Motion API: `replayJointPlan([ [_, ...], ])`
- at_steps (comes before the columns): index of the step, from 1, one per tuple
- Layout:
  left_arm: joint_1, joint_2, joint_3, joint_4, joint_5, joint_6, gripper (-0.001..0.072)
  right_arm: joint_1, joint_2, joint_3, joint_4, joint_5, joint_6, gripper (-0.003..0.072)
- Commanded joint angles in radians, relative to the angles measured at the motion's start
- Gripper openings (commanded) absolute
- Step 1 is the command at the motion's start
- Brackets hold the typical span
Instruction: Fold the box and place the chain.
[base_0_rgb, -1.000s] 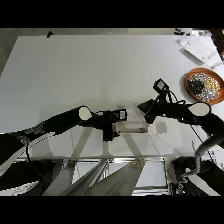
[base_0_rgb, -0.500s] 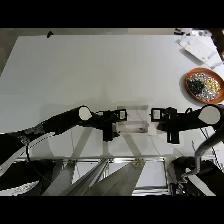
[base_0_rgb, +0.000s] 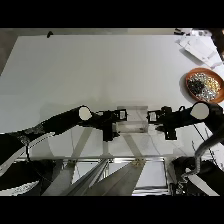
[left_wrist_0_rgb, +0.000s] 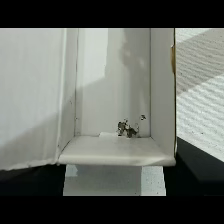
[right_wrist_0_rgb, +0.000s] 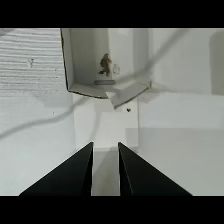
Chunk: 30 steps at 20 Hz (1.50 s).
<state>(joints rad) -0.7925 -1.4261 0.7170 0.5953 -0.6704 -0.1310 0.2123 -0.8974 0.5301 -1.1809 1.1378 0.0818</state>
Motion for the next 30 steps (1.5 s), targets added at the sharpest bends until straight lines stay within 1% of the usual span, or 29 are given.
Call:
replayJointPlan([
  [1, -0.001, 0.000, 0.000, 0.000, 0.000, 0.000, 0.0276, 0.001, -0.052, -0.016, 0.042, -0.036, -0.090, 0.0161],
  [5, -0.001, 0.000, 0.000, 0.000, 0.000, 0.000, 0.0276, 0.004, -0.056, -0.050, 0.055, -0.089, -0.116, 0.0162],
  [10, -0.001, 0.000, 0.000, 0.000, 0.000, 0.000, 0.0276, 0.065, -0.070, -0.056, 0.095, -0.177, -0.113, 0.0160],
  [14, -0.001, 0.000, 0.000, 0.000, 0.000, 0.000, 0.0276, 0.090, -0.105, -0.056, 0.125, -0.185, -0.106, 0.0155],
  [17, -0.001, 0.000, 0.000, 0.000, 0.000, 0.000, 0.0276, 0.126, -0.108, -0.056, 0.151, -0.200, -0.106, 0.0155],
  [20, -0.001, 0.000, 0.000, 0.000, 0.000, 0.000, 0.0276, 0.161, -0.109, -0.056, 0.181, -0.239, -0.106, 0.0155],
  [25, -0.001, 0.000, 0.000, 0.000, 0.000, 0.000, 0.0276, 0.164, -0.130, -0.056, 0.188, -0.249, -0.103, 0.0159],
  [26, -0.001, 0.000, 0.000, 0.000, 0.000, 0.000, 0.0276, 0.164, -0.138, -0.056, 0.188, -0.249, -0.083, 0.0184],
  [27, -0.001, 0.000, 0.000, 0.000, 0.000, 0.000, 0.0276, 0.164, -0.148, -0.056, 0.188, -0.249, -0.078, 0.0257],
  [28, -0.001, 0.000, 0.000, 0.000, 0.000, 0.000, 0.0276, 0.164, -0.159, -0.056, 0.188, -0.245, -0.078, 0.0292],
  [30, -0.001, 0.000, 0.000, 0.000, 0.000, 0.000, 0.0276, 0.164, -0.168, -0.056, 0.188, -0.240, -0.078, 0.0307],
])
